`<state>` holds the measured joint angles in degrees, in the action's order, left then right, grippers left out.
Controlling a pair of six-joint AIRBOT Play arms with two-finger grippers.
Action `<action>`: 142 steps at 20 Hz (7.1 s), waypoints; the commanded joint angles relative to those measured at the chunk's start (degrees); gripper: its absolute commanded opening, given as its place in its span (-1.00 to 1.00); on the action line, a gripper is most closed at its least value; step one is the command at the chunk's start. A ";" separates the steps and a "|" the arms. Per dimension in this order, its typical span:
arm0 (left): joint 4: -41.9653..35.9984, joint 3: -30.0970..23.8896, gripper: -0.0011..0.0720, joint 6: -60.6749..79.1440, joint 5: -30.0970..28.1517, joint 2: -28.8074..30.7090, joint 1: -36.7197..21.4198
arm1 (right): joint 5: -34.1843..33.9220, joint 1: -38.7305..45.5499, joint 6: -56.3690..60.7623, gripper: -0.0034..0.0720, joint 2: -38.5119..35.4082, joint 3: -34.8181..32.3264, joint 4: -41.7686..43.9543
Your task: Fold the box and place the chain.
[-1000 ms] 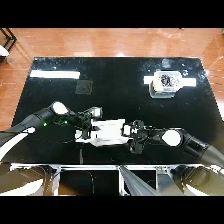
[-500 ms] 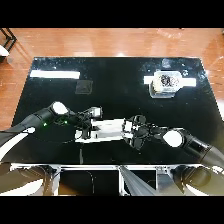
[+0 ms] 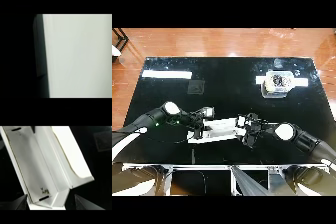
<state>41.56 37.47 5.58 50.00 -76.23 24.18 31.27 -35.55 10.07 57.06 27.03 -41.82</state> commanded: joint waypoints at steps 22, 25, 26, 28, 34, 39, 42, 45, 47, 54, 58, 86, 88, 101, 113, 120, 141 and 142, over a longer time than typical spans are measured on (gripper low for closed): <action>2.16 0.31 -0.90 -2.23 -0.39 -0.02 0.68 | 10.86 4.31 -21.09 0.96 11.06 0.92 14.84; 3.72 0.31 -0.90 -3.67 -0.24 -0.02 0.68 | 9.60 3.45 -21.09 0.96 11.80 0.92 14.97; 3.87 0.31 -0.90 -3.67 -0.28 -0.02 0.68 | 9.49 3.15 -21.22 0.96 12.02 0.94 14.95; 4.07 0.31 -0.90 -3.67 -0.24 -0.02 0.72 | 9.44 2.93 -21.24 0.96 12.02 0.94 14.67; 4.07 0.31 -0.90 -3.69 -0.24 -0.02 0.72 | 9.42 2.93 -21.24 0.96 12.02 0.94 14.69; 4.07 0.31 -0.90 -3.91 -0.24 -0.02 0.72 | 9.20 2.93 -21.24 0.96 12.02 0.94 14.78; 4.07 0.31 -0.90 -4.13 -0.26 -0.02 0.72 | 9.20 2.93 -21.29 0.96 12.02 0.94 14.78; 4.07 0.31 -0.90 -4.15 -0.26 -0.02 0.72 | 9.16 2.93 -21.27 0.96 12.02 0.94 14.78; 4.07 0.31 -0.90 -4.15 -0.26 -0.02 0.72 | 9.01 2.91 -21.24 0.96 12.04 0.94 14.78; 4.07 0.31 -0.90 -4.52 -0.26 -0.02 0.72 | 6.36 1.11 -19.52 0.96 12.13 0.94 13.40; 4.07 0.31 -0.90 -4.52 -0.26 -0.02 0.72 | 5.81 0.83 -19.23 0.95 12.15 0.94 13.22; 4.50 0.31 0.77 -10.49 -0.13 5.75 -4.42 | 5.53 0.42 -18.71 0.49 12.22 0.94 12.41; 4.48 0.31 0.77 -10.56 0.15 7.76 -5.40 | 5.49 0.42 -18.71 0.49 12.22 0.94 12.41; 5.90 0.31 0.76 -24.92 9.33 18.10 -11.08 | 5.49 0.42 -18.71 0.16 12.22 0.94 12.41; 15.02 0.31 0.23 -41.94 18.05 18.10 -12.17 | 5.51 0.42 -18.71 -0.12 12.22 0.94 12.39; 11.19 0.98 -0.91 -45.64 27.23 21.29 -12.90 | 5.51 0.42 -18.71 -0.12 12.22 0.94 12.41; -4.90 -5.18 -0.91 -45.90 -15.45 17.03 0.76 | 5.51 0.42 -18.71 -0.12 12.22 0.94 12.41; -4.98 -5.16 -0.91 -45.88 -16.17 15.26 0.79 | 5.51 0.42 -18.71 -0.12 12.22 0.94 12.41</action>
<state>37.17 32.32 -40.29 37.80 -56.51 24.86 36.75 -35.09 -8.62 69.25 27.94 -29.41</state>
